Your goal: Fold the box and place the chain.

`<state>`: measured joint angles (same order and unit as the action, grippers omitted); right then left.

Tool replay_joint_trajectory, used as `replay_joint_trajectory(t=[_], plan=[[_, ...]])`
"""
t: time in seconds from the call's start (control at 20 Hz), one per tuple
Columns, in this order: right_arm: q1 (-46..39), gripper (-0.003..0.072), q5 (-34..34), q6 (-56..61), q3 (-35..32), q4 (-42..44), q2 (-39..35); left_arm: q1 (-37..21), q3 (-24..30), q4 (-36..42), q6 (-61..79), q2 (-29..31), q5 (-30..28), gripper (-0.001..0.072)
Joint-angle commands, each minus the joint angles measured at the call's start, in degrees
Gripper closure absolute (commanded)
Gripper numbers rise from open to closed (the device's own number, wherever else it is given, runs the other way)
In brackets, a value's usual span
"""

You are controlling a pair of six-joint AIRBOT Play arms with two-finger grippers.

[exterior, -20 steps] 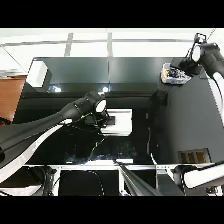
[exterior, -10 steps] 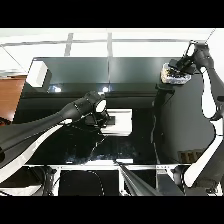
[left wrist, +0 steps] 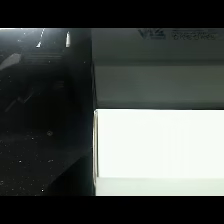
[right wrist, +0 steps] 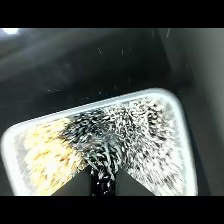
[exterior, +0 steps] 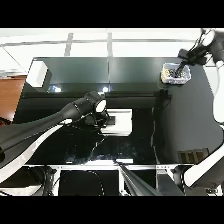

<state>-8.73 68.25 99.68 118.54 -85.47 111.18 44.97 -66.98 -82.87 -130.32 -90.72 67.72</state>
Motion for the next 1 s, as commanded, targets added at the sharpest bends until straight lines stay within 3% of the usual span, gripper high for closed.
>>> replay_joint_trajectory(t=[0.0, 0.35, 0.55, 0.7, 0.95], plan=[[-0.1, 0.0676, 4.1, -8.4, 0.0, 4.8, -10.0, 0.0, 0.0, 0.0, 0.0, 0.0, 0.0, 0.0683], [0.5, 0.0676, 7.9, -12.6, -5.9, 15.4, -31.3, 0.0, 0.0, 0.0, 0.0, 0.0, 0.0, 0.0683], [2.6, 0.0675, 9.7, -13.4, -16.5, 18.1, -45.8, 0.0, 0.0, 0.0, 0.0, 0.0, 0.0, 0.0684], [7.1, 0.0675, 14.6, -13.4, -25.5, 18.2, -55.5, 0.0, 0.0, 0.0, 0.0, 0.0, 0.0, 0.0683], [14.4, 0.0675, 27.4, -13.4, -35.6, 22.4, -60.1, 0.0, 0.0, 0.0, 0.0, 0.0, 0.0, 0.0683]])
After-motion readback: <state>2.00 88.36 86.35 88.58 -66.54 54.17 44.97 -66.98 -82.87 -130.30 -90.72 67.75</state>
